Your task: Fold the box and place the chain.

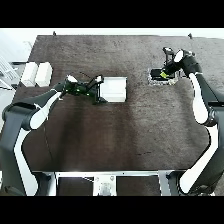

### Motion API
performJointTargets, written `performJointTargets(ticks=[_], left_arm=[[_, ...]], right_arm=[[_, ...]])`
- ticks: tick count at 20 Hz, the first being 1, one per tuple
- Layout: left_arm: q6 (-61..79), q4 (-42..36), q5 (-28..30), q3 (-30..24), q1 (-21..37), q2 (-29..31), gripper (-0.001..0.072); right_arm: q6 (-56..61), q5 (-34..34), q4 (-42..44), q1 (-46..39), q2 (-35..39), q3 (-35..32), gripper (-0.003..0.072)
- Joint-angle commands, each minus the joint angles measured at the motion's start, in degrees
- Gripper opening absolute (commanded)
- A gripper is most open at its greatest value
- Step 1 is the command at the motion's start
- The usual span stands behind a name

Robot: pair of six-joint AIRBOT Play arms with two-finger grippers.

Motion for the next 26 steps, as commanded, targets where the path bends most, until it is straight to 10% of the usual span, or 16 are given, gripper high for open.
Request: performJointTargets(ticks=[1, 5, 26], left_arm=[[0.0, 0.0, 0.2, 0.0, 0.1, 0.0, 0.0415], [0.0, 0.0, 0.4, 0.0, 0.1, 0.0, 0.0415], [0.0, 0.0, 0.4, 0.0, 0.1, 0.0, 0.0415]], right_arm=[[-0.9, -1.2, 1.9, -0.1, -2.0, 0.0, 0.0338], [-0.9, -0.7, 1.9, -0.1, -1.6, 1.3, 0.0014], [-5.4, 0.5, -2.2, 8.2, 40.5, 1.6, 0.0013]])
